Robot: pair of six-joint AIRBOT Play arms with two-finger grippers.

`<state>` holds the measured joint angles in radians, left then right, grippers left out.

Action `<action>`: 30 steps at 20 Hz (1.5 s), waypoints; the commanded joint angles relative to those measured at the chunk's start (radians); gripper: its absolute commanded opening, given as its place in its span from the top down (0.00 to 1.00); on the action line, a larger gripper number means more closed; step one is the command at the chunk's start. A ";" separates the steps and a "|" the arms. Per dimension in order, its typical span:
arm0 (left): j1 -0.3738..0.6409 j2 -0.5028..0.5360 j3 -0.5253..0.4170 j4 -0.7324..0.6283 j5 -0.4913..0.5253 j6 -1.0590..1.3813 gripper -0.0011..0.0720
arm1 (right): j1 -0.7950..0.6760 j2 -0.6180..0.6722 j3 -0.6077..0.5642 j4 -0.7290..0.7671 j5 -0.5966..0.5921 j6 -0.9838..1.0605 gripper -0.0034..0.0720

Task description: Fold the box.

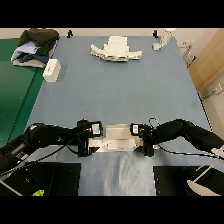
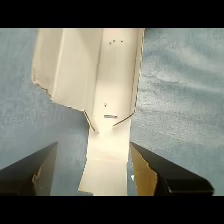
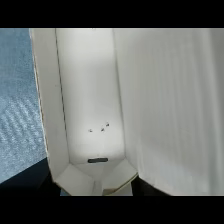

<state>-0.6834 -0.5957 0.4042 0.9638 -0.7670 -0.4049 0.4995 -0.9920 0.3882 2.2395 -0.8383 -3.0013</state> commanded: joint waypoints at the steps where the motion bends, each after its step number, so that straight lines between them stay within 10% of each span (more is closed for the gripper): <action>1: -0.001 -0.113 -0.039 -0.135 0.109 0.225 0.02 | 0.000 0.000 0.000 0.000 0.000 0.000 0.28; 8: -0.001 -0.256 -0.036 -0.213 0.138 0.294 0.19 | 0.000 0.000 0.000 0.000 0.000 0.000 0.28; 10: -0.001 -0.273 -0.035 -0.268 0.138 0.372 0.71 | 0.000 0.000 0.000 0.000 0.000 0.000 0.28; 16: -0.010 -0.306 -0.016 -0.368 0.136 0.425 0.93 | 0.000 0.000 0.000 0.000 0.000 0.000 0.28; 23: -0.015 -0.378 0.019 -0.412 0.136 0.449 0.92 | 0.000 0.000 0.000 0.000 0.000 0.001 0.28; 24: -0.015 -0.378 0.019 -0.383 0.136 0.428 0.84 | 0.000 0.000 0.000 0.000 0.000 0.001 0.28; 25: -0.015 -0.378 0.019 -0.354 0.136 0.390 0.44 | 0.000 0.000 0.000 0.000 0.000 0.001 0.28; 26: -0.015 -0.377 0.019 -0.330 0.136 0.352 0.27 | 0.000 0.000 0.000 0.000 0.000 0.000 0.28; 29: -0.015 -0.377 0.020 -0.301 0.136 0.328 0.28 | 0.000 0.000 0.000 0.000 0.000 0.001 0.28; 30: -0.014 -0.373 0.020 -0.298 0.134 0.314 0.60 | 0.000 0.000 0.000 0.000 0.000 0.000 0.28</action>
<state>-0.6983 -0.9699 0.4225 0.6361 -0.6334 -0.0479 0.4995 -0.9920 0.3882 2.2395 -0.8383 -3.0005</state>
